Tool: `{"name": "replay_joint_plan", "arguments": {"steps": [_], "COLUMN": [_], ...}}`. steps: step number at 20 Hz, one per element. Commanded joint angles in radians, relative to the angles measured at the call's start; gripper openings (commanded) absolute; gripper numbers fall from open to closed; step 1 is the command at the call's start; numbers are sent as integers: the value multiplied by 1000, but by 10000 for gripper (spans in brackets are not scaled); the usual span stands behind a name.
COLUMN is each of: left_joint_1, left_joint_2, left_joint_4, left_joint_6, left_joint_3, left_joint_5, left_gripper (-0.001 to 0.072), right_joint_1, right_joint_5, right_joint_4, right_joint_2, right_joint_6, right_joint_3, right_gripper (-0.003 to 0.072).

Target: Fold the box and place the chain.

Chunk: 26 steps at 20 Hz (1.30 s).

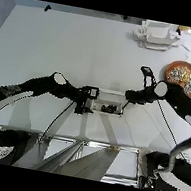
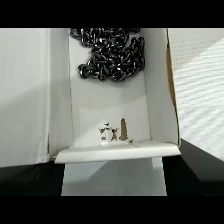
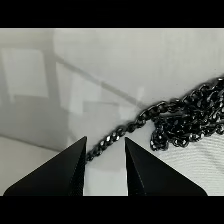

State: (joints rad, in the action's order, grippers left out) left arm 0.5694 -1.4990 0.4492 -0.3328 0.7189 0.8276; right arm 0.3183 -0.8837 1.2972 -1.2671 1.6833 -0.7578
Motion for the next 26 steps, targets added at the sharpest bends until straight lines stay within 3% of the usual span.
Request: {"name": "replay_joint_plan", "arguments": {"steps": [1, 22, 23, 26], "left_joint_1": [0, 0, 0, 0], "left_joint_2": [0, 0, 0, 0], "left_joint_4": [0, 0, 0, 0], "left_joint_6": [0, 0, 0, 0], "left_joint_3": [0, 0, 0, 0], "left_joint_5": [-1, -1, -1, -1], "left_gripper": [250, 250, 250, 250], "right_joint_1": [29, 29, 29, 29], "right_joint_5": [14, 39, 39, 39], "right_joint_4": [96, 165, 165, 165], "right_joint_2": [-45, -68, -77, -78], "right_joint_6": [153, 122, 122, 80], "right_joint_3": [5, 6, 6, 6], "right_gripper": [237, 226, 214, 14]}}
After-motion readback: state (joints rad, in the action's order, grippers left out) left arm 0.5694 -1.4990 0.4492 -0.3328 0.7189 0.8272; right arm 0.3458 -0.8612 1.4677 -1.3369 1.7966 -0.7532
